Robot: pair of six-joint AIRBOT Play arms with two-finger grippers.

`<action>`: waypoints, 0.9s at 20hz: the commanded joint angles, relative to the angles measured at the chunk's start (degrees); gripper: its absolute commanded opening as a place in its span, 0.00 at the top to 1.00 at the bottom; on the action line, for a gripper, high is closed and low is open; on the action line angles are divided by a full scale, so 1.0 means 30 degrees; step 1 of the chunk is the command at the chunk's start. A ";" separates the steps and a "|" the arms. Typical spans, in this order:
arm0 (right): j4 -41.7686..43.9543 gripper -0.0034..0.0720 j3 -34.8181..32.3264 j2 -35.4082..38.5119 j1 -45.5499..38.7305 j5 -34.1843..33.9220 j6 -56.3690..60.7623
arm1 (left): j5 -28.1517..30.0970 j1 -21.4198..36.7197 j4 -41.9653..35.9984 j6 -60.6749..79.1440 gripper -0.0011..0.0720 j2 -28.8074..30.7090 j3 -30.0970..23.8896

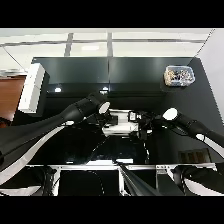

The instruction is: Fold the box and place the chain.

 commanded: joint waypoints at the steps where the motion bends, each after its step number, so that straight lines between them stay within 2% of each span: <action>1: 0.0007 0.73 0.0007 0.0015 0.0000 0.0000 0.0000 | 0.0102 -0.0015 -0.0233 -0.0095 0.90 -0.0029 0.0146; 3: 0.0007 0.73 0.0007 0.0015 0.0000 0.0000 0.0000 | 0.0117 -0.0022 -0.0255 -0.0095 0.95 -0.0022 0.0146; 9: 0.0007 0.73 0.0007 0.0015 0.0000 0.0000 0.0000 | 0.0029 0.0226 -0.0852 -0.0080 0.94 -0.0022 0.0160; 10: 0.0015 0.73 0.0007 0.0015 0.0000 0.0000 0.0000 | 0.0029 0.0321 -0.0925 -0.0080 0.82 -0.0022 0.0160; 11: 0.0007 0.73 0.0007 0.0015 0.0000 0.0000 0.0000 | 0.0036 0.0364 -0.0962 -0.0087 0.54 -0.0022 0.0160; 12: 0.0007 0.73 0.0007 0.0015 0.0000 0.0000 0.0000 | 0.0066 0.0372 -0.0954 -0.0087 0.19 -0.0022 0.0160; 13: 0.0007 0.73 0.0007 0.0015 0.0000 0.0000 0.0000 | 0.0095 0.0379 -0.0962 -0.0080 0.15 -0.0022 0.0160; 14: 0.0007 0.73 0.0007 0.0015 0.0000 0.0000 0.0000 | 0.0109 0.0372 -0.0962 -0.0080 0.15 -0.0022 0.0160; 16: 0.0007 0.73 0.0007 0.0015 0.0000 0.0000 0.0000 | 0.0087 0.0342 -0.0860 -0.0087 0.27 -0.0029 0.0153; 18: 0.0007 0.73 0.0007 0.0015 0.0000 0.0000 0.0000 | 0.0153 0.0342 -0.0823 -0.0313 0.30 -0.0109 0.0138</action>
